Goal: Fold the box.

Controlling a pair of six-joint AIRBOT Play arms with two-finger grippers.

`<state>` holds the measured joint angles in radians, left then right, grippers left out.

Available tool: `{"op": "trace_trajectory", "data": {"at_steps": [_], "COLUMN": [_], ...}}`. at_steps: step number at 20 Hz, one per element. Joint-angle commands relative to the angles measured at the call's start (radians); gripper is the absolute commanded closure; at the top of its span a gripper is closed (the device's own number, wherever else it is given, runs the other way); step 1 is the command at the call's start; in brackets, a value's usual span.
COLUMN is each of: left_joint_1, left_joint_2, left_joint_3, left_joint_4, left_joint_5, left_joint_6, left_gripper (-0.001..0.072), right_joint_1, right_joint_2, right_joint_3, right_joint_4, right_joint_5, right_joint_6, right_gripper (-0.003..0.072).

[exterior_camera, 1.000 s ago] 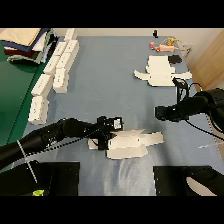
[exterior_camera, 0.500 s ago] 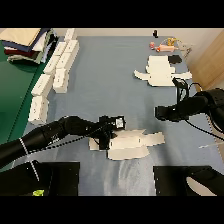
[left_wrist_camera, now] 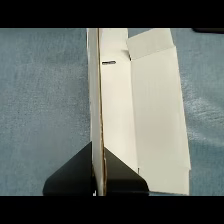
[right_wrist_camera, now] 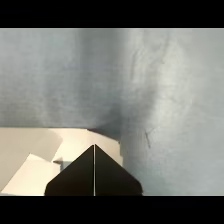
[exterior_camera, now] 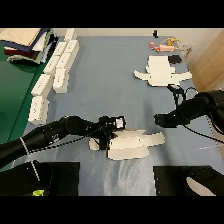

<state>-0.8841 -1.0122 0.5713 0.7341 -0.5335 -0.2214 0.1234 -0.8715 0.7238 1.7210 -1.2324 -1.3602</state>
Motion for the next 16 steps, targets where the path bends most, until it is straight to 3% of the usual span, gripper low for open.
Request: {"op": "trace_trajectory", "data": {"at_steps": [1, 7, 11, 12, 13, 14, 15, 16], "left_joint_1": [0.000, 0.000, 0.000, 0.000, 0.000, 0.000, 0.000, 0.000], "left_joint_2": [-0.018, -0.021, -0.021, -0.021, -0.021, -0.021, -0.021, -0.021], "left_joint_3": [-0.001, -0.001, -0.001, -0.001, -0.001, -0.001, -0.001, -0.001], "left_joint_4": [0.003, 0.003, 0.002, 0.003, 0.003, 0.002, 0.002, 0.003], "left_joint_5": [0.001, 0.007, 0.007, 0.007, 0.006, 0.006, 0.007, 0.007], "left_joint_6": [0.000, 0.000, -0.011, -0.011, -0.011, -0.011, -0.011, -0.011], "left_gripper": [0.0695, 0.0696, 0.0695, 0.0695, 0.0696, 0.0695, 0.0695, 0.0695], "right_joint_1": [0.037, 0.164, 0.423, 0.504, 0.584, 0.653, 0.706, 0.747], "right_joint_2": [0.036, 0.141, 0.276, 0.300, 0.312, 0.311, 0.302, 0.283], "right_joint_3": [-0.032, -0.056, -0.084, -0.097, -0.114, -0.139, -0.168, -0.196], "right_joint_4": [0.020, 0.103, 0.183, 0.182, 0.166, 0.126, 0.072, 0.011], "right_joint_5": [-0.038, -0.111, -0.132, -0.130, -0.108, -0.053, 0.021, 0.101], "right_joint_6": [-0.021, -0.171, -0.307, -0.342, -0.379, -0.404, -0.441, -0.485], "right_gripper": [0.0682, 0.0682, 0.0681, 0.0652, 0.0358, 0.0109, 0.0026, 0.0016]}}
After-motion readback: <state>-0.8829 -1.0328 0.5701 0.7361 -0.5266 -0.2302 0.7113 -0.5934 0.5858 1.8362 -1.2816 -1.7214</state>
